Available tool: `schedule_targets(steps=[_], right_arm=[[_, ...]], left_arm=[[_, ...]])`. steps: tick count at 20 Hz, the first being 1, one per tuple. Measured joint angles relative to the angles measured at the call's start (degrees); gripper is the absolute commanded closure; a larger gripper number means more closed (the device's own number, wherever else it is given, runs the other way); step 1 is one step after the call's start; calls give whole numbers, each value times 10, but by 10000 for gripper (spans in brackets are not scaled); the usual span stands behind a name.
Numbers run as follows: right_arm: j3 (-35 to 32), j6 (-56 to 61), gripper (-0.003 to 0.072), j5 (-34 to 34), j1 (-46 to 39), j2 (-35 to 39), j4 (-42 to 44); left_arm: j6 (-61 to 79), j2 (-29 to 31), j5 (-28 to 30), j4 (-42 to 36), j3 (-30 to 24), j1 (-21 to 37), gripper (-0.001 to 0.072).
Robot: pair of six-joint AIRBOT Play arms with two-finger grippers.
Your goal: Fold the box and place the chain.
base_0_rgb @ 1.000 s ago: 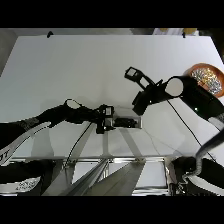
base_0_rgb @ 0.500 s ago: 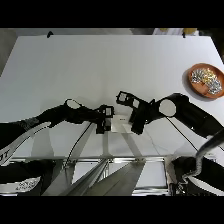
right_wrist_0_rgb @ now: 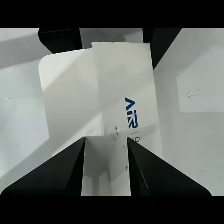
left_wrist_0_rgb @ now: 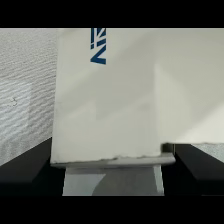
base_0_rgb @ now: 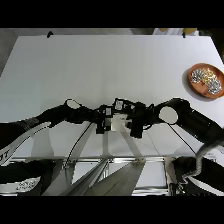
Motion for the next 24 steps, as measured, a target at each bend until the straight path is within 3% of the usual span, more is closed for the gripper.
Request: schedule_targets(steps=[18, 21, 24], right_arm=[[-4, -95, 398, -13, 20, -12, -16], [-5, -74, 519, -30, 21, -18, -35], [-5, -66, 532, -38, 21, -18, -43]], left_arm=[[0, 0, 0, 0, 0, 0, 577], [-1, 0, 1, -1, 0, 0, 577], [-2, 0, 2, -1, 0, 0, 577]])
